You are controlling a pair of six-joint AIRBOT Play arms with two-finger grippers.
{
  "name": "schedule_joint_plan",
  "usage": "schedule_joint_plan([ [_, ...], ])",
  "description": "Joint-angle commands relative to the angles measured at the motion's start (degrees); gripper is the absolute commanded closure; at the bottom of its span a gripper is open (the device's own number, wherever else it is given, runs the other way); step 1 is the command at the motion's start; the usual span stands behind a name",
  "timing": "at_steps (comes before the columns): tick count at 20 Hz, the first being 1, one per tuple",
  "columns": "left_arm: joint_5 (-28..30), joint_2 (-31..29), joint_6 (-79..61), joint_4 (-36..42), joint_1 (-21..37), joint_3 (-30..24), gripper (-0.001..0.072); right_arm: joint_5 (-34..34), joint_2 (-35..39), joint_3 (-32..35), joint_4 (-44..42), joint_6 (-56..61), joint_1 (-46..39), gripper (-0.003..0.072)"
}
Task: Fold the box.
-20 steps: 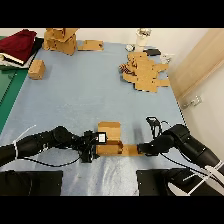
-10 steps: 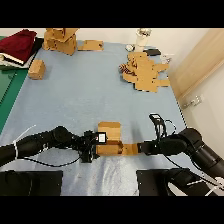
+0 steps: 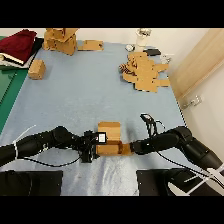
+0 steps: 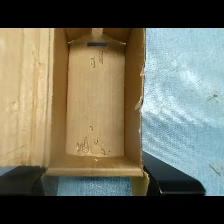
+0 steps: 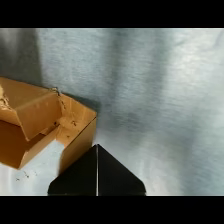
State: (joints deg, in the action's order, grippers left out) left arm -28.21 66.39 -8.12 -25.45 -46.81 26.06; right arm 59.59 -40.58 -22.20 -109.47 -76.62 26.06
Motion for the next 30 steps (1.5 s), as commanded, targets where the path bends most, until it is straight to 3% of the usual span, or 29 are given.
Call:
schedule_joint_plan([
  [1, 0.00, 0.04, -0.02, -0.02, 0.00, 0.07, 0.0255, -2.60, -2.97, 0.00, -3.45, -2.95, 0.04, 0.0683],
  [5, 0.00, 0.04, -0.02, -0.02, 0.00, 0.07, 0.0255, -2.16, -1.20, -0.72, -3.76, -2.93, 0.04, 0.0683],
  [11, 0.00, 0.04, -0.02, -0.02, 0.00, 0.07, 0.0256, -1.66, -1.16, -5.11, -11.45, -6.58, 0.11, 0.0680],
  [12, 0.00, 0.04, -0.02, -0.02, 0.00, 0.07, 0.0255, -1.27, -1.16, -6.08, -11.45, -6.58, 0.11, 0.0630],
  [13, 0.00, 0.04, -0.02, -0.02, 0.00, 0.07, 0.0256, -1.01, -1.20, -6.60, -11.47, -6.56, 0.11, 0.0511],
  [14, 0.00, 0.04, -0.02, -0.02, 0.00, 0.07, 0.0255, -1.01, -1.25, -6.64, -11.47, -6.54, 0.11, 0.0456],
  [19, 0.00, 0.04, -0.02, -0.02, 0.00, 0.07, 0.0255, -0.24, -4.90, -6.40, -11.37, -6.60, 1.88, 0.0450],
  [20, 0.00, 0.04, -0.02, -0.02, 0.00, 0.07, 0.0256, -0.66, -5.88, -6.43, -11.43, -6.58, 3.08, 0.0419],
  [21, 0.00, 0.04, -0.02, -0.02, 0.00, 0.07, 0.0256, -1.20, -6.78, -6.51, -11.41, -6.51, 4.48, 0.0338],
  [22, 0.00, 0.04, -0.02, -0.02, 0.00, 0.07, 0.0256, -1.70, -7.69, -6.86, -11.13, -5.75, 6.03, 0.0334],
  [30, 0.00, 0.04, -0.02, -0.02, 0.00, 0.07, 0.0256, 0.28, -15.58, -15.17, 11.87, 23.58, 16.92, 0.0334],
])
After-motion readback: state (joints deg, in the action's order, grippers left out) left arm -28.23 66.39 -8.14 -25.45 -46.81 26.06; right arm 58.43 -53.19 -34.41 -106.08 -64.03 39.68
